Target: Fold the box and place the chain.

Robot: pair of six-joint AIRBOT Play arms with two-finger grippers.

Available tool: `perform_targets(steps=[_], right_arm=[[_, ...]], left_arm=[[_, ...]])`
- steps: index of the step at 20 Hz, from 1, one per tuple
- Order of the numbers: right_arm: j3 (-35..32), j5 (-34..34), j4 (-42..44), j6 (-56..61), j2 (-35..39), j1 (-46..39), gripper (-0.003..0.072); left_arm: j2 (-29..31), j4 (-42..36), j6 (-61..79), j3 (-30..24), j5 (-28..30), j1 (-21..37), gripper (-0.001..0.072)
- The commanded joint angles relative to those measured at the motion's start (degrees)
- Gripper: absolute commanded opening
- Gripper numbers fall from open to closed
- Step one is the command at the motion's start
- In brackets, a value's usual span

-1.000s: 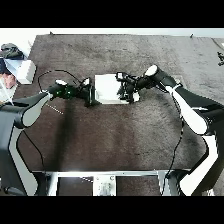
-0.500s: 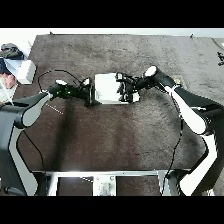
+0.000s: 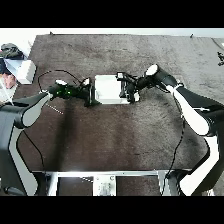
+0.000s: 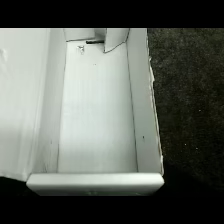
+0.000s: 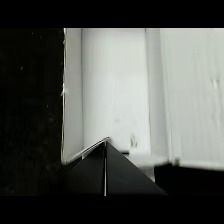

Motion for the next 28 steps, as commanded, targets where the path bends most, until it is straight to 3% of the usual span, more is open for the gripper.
perform_targets(steps=[1, 3, 11, 15, 20, 25, 26, 27, 28], right_arm=[[0.02, 1.11, -5.62, 11.45, 2.51, -1.97, 0.004], [0.02, 1.07, -6.62, 19.61, 4.35, -4.09, -0.0017], [-1.36, 1.11, -5.73, 49.51, 5.2, -15.87, -0.0018], [-7.41, -1.29, -1.97, 49.94, 5.18, -17.07, -0.0018], [-14.49, -4.96, 10.16, 46.69, 2.38, -15.34, -0.0018], [-14.67, 2.32, 27.87, 38.4, 0.24, -14.08, -0.0016], [-14.67, 2.82, 28.61, 38.51, 0.31, -13.92, 0.0017], [-14.69, 2.82, 28.61, 38.56, 0.31, -13.66, 0.0136], [-14.67, 2.78, 28.61, 38.49, 0.31, -13.44, 0.0194]], left_arm=[[0.02, 0.0, 0.02, 0.02, 0.02, -0.02, 0.0474], [0.02, 0.0, 0.02, 0.02, 0.02, -0.02, 0.0473], [0.02, 0.0, 0.02, 0.02, 0.0, -0.02, 0.0474], [0.02, 0.0, 0.02, 0.02, 0.02, -0.02, 0.0474], [0.02, 0.0, 0.02, 0.02, 0.02, -0.02, 0.0473], [0.02, 0.0, 0.02, 0.02, 0.04, -0.02, 0.0473], [0.02, 0.0, 0.02, 0.02, 0.04, -0.02, 0.0474], [0.02, 0.0, 0.02, 0.02, 0.04, -0.02, 0.0473], [0.02, 0.0, 0.02, 0.02, 0.04, -0.02, 0.0473]])
